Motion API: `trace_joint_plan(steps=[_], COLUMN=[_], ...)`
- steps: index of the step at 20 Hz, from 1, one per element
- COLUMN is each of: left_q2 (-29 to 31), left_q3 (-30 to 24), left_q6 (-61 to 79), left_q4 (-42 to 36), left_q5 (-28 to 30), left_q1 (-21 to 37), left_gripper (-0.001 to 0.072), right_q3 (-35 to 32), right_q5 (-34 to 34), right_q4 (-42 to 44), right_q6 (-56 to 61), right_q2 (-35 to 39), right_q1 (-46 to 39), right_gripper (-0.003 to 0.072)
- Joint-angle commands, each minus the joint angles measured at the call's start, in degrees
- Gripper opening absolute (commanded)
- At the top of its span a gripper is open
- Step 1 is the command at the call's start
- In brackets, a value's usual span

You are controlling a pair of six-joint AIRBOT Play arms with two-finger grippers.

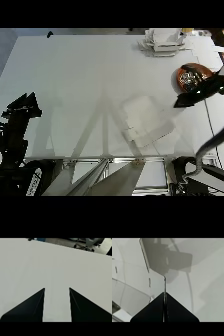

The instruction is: Fold the box and place the chain.

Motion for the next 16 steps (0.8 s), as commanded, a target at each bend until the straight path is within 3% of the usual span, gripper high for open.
trace_joint_plan(steps=[1,9,12,14,16], left_q2=[0.0,0.04,-0.04,-0.15,-1.92], left_q3=[-0.02,0.11,0.11,0.2,2.08], left_q6=[0.02,-2.43,-1.62,-2.16,-11.13], left_q4=[0.0,-0.02,0.46,1.33,7.3], left_q5=[0.02,-2.45,-16.74,-23.12,-26.82], left_q1=[0.04,0.02,0.02,0.02,0.02], left_gripper=[0.0336,0.0334,0.0315,0.0056,0.0129], right_q3=[-4.46,-5.51,-5.51,-5.51,-5.51], right_q5=[-2.64,-6.34,-6.64,-7.23,-8.24], right_q4=[3.89,3.93,3.98,4.74,6.45], right_q6=[2.14,4.66,4.7,4.7,4.7], right_q2=[2.82,3.21,3.21,3.19,3.19], right_q1=[7.19,11.93,11.93,11.93,11.93], right_gripper=[0.0015,0.0015,0.0015,0.0015,0.0015])
